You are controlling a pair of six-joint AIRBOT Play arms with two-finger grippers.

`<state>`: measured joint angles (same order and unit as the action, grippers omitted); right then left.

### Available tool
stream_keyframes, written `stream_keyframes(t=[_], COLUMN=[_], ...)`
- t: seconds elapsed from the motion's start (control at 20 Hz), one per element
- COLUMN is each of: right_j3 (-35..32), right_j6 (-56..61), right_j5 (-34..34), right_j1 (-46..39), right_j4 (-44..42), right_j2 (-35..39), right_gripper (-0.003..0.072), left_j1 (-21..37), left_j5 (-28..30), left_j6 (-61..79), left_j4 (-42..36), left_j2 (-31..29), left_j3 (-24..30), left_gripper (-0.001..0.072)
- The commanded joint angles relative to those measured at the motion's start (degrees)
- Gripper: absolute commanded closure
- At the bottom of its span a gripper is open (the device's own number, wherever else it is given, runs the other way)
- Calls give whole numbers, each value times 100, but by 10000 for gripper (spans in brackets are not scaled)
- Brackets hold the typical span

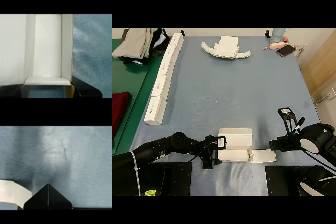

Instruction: Fold the box.

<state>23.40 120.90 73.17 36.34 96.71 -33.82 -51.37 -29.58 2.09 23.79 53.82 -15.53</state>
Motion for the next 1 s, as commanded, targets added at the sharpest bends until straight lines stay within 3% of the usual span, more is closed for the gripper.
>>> stream_keyframes(t=[0.0, 0.2, 0.35, 0.65, 0.85, 0.9, 0.95], right_j3=[-205, -378, -376, -236, 177, 251, 286], right_j6=[820, 382, 57, -514, -662, -699, -699], right_j5=[164, -577, -949, -1029, -1032, -1034, -1032], right_j1=[0, 13, 20, 20, 20, 20, 20], right_j4=[-160, -1488, -2004, -2734, -2767, -2767, -2767], right_j2=[-291, -544, -538, -538, -538, -538, -538], right_gripper=[681, 682, 682, 682, 681, 662, 573], left_j1=[2, 2, 2, 2, 2, 2, 4], left_j5=[2, 2, 4, 2, 2, 2, 2], left_j6=[0, 0, 0, 0, 0, 0, 0], left_j4=[2, 2, 2, 2, 2, 2, 2], left_j2=[0, 0, 0, 2, 0, 0, 2], left_j3=[-2, -2, -2, -2, -2, -2, -2], left_gripper=[303, 303, 303, 303, 302, 303, 303])
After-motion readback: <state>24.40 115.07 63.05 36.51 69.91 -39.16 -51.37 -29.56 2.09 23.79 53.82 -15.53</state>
